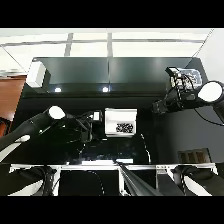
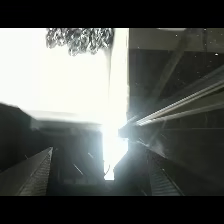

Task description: Fold the box and place the chain.

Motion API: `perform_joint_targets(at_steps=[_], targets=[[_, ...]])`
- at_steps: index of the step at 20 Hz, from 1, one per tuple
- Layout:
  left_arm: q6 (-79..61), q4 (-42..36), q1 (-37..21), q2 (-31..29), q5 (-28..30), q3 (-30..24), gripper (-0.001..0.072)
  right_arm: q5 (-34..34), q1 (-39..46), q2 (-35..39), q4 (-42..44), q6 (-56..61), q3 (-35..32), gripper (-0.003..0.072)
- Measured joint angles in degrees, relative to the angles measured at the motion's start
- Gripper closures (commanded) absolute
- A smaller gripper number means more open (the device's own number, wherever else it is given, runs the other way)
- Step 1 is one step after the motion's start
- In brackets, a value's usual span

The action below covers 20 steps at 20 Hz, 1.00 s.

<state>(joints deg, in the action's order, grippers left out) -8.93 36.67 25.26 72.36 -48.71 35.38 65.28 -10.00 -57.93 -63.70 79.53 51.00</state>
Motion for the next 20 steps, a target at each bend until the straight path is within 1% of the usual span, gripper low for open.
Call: perform_joint_targets(at_steps=[3, 7, 13, 20], targets=[[-3.26, -3.72, -0.09, 3.10, -0.15, 1.44, -0.0006, 0.17, 0.00, 0.00, 0.35, 0.04, 0.00, 0.0329], [-6.05, -6.75, 0.42, 5.11, 0.13, 2.05, -0.0006, 0.35, 0.00, 0.00, 1.09, 0.20, 0.00, 0.0329], [-7.19, -8.90, 0.79, 6.14, 0.87, 2.32, -0.0005, 0.17, 0.02, 0.00, 1.40, 0.20, 0.00, 0.0329], [-8.02, -9.94, 1.20, 6.51, 3.10, 2.78, -0.0005, 0.00, 0.00, 0.00, 1.53, 0.17, 0.00, 0.0330]])
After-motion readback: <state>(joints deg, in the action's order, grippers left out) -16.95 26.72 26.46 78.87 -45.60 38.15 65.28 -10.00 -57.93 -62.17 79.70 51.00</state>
